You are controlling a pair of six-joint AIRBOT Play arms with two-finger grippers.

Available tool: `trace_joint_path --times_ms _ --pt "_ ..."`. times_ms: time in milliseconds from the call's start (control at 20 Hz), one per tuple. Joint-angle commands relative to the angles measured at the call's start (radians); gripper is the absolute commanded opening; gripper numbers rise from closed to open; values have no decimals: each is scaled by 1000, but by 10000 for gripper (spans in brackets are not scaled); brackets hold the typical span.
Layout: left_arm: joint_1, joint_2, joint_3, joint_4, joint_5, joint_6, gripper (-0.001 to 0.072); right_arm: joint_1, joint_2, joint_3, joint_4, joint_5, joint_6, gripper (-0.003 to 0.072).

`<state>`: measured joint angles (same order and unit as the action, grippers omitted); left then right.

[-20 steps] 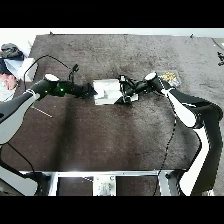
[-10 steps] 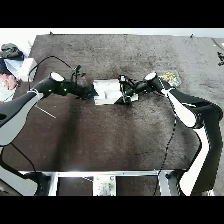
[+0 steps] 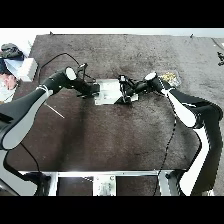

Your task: Fold the box and place the chain.

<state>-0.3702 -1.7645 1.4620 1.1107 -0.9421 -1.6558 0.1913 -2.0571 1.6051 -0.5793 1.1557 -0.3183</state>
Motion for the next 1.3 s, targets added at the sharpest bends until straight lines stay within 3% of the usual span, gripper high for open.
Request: trace_joint_path --times_ms 0,700,1100,1250 --pt "-33 -29 56 104 -40 -128 344 1 0 1 0 0 0 482" --pt "-167 -205 358 517 -302 -473 343 1 0 1 0 0 0 482" --pt "-170 -223 366 588 -331 -521 340 1 0 1 0 0 0 482" --pt "-170 -236 366 577 -329 -520 299 1 0 1 0 0 0 482"
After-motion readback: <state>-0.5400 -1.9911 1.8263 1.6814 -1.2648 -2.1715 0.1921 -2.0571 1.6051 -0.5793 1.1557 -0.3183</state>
